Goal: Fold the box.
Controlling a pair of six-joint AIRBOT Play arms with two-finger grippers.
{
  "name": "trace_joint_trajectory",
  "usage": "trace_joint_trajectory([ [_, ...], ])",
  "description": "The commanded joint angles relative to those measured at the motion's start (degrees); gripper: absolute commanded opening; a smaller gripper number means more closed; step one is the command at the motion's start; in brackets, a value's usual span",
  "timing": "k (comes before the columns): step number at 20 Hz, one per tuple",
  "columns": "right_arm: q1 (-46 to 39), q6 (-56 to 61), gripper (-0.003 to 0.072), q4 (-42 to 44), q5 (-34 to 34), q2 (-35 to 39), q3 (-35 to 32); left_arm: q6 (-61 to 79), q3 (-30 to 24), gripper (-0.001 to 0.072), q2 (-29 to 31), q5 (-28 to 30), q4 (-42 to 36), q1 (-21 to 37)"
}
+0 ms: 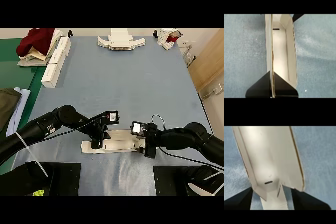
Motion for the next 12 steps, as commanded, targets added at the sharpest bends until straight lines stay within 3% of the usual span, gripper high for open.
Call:
trace_joint_trajectory([
  [1, -6.4, -21.9, 0.0720, 13.6, -0.8, -2.3, -1.3, 0.0, 0.0, 0.0014, 0.0, 0.0, 0.0, 0.0],
  [7, -6.4, -27.8, 0.0720, 17.2, 0.3, -10.0, -1.2, 0.0, 0.0, 0.0014, 0.0, 0.0, 0.0, 0.0],
  [12, -6.3, -27.8, 0.0720, 16.9, 0.6, -12.0, -1.2, 0.0, 0.0, 0.0013, 0.0, 0.0, 0.0, 0.0],
])
